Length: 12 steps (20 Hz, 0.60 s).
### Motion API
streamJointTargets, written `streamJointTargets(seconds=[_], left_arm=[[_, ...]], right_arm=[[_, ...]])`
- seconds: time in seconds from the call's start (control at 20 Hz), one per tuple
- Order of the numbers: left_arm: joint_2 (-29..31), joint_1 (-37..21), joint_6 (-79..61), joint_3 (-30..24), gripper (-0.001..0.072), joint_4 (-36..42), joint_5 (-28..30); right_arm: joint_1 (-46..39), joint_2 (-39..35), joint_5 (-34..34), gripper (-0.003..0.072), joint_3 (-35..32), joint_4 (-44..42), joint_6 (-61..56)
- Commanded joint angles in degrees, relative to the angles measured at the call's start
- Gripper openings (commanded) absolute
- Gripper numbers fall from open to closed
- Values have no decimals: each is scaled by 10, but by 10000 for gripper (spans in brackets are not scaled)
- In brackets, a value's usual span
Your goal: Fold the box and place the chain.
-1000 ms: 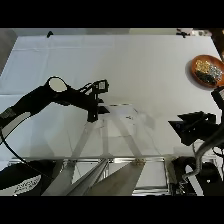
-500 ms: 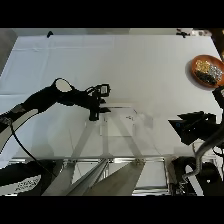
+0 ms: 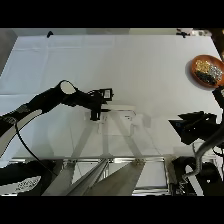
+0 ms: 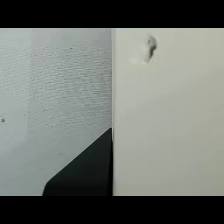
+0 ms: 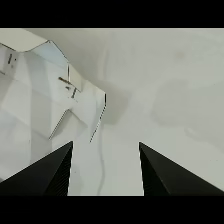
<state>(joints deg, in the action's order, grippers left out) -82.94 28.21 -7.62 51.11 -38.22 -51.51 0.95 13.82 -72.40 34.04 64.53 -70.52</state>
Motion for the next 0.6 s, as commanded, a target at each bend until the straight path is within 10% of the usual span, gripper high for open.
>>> streamJointTargets(seconds=[0.0, 0.55], left_arm=[[-12, 19, -3, 0, 4, -17, 25], [-20, 18, 69, 0, 5, 19, 93]], right_arm=[[0, 0, 0, 463, 0, 2, 0], [0, 0, 0, 463, 0, 3, 0]])
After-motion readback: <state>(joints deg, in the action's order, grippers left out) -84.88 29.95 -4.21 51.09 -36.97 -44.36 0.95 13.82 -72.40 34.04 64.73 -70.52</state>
